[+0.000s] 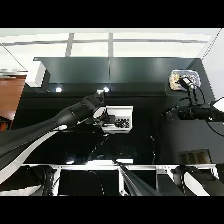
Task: Fold the box and place the chain.
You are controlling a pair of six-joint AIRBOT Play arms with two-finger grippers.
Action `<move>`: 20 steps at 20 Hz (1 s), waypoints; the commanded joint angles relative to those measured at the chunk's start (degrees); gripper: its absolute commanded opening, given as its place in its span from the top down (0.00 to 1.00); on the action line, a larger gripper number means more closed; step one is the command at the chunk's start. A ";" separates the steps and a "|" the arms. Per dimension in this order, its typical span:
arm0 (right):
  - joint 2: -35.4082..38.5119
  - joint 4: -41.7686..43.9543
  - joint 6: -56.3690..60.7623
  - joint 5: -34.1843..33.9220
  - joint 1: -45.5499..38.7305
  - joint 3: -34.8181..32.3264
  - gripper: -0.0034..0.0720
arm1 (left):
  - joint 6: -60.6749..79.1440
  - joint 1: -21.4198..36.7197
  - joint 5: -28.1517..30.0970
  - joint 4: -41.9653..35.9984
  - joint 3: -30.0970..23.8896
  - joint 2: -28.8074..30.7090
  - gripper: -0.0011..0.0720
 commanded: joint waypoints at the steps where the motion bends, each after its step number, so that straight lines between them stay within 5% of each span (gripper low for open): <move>1: 0.04 -0.02 0.09 -0.15 0.00 -0.09 0.94 | 0.04 0.00 -1.18 2.67 1.20 2.64 0.33; 7: 0.04 -0.02 0.09 -0.37 0.00 -0.09 0.94 | 6.73 1.03 -10.47 19.96 -1.95 15.87 0.33; 11: 0.04 -0.02 0.07 -1.68 0.00 -0.15 0.94 | 4.70 14.27 -10.12 23.58 -14.38 28.11 0.33; 14: 0.04 0.68 0.09 -3.37 0.00 -0.17 0.94 | 26.47 29.59 3.82 -3.41 -23.71 31.58 0.33; 15: 0.04 1.01 0.09 -3.72 0.00 -0.17 0.94 | 45.24 33.62 7.04 -18.99 -26.16 30.91 0.28; 17: 0.04 1.53 0.11 -3.72 0.00 -0.17 0.94 | 85.42 37.16 4.17 -45.05 -29.05 28.72 0.26; 18: 0.04 1.73 0.20 -3.69 0.00 -0.17 0.94 | 99.97 37.11 1.53 -50.84 -29.53 27.56 0.03; 20: 0.04 1.92 0.20 -3.72 0.00 -0.17 0.94 | 113.66 35.34 1.81 -55.30 -29.62 25.20 0.00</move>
